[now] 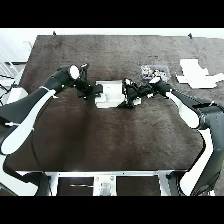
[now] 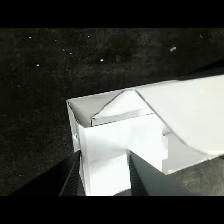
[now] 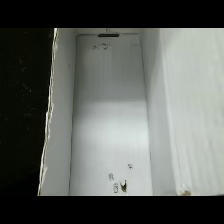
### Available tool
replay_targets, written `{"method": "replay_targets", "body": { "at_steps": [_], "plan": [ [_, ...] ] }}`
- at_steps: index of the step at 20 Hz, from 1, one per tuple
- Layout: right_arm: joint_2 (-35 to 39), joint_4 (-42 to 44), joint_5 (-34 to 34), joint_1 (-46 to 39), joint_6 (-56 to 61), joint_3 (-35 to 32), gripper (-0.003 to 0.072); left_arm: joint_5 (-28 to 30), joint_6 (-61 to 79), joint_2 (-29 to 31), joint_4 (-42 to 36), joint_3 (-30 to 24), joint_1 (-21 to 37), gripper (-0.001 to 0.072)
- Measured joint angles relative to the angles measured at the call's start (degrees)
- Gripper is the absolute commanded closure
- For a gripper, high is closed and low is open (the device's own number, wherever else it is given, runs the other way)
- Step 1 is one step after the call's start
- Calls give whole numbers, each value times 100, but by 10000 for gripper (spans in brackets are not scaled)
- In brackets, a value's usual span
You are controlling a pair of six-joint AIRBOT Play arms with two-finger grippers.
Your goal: Fold the box and place the chain.
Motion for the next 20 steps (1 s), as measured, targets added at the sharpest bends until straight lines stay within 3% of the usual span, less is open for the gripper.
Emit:
{"method": "replay_targets", "body": {
  "at_steps": [6, 13, 20],
  "plan": [
    [0, -2, 2, 0, 0, 0, 99, 20, -501, -138, 361, 129, -205, 355],
    [0, 2, 0, 0, 0, 0, 100, -772, -1182, -664, 1226, 835, -439, 355],
    [0, 4, 0, 0, 0, 0, 99, -1038, -1504, -866, 1615, 1056, -509, 356]
  ]
}}
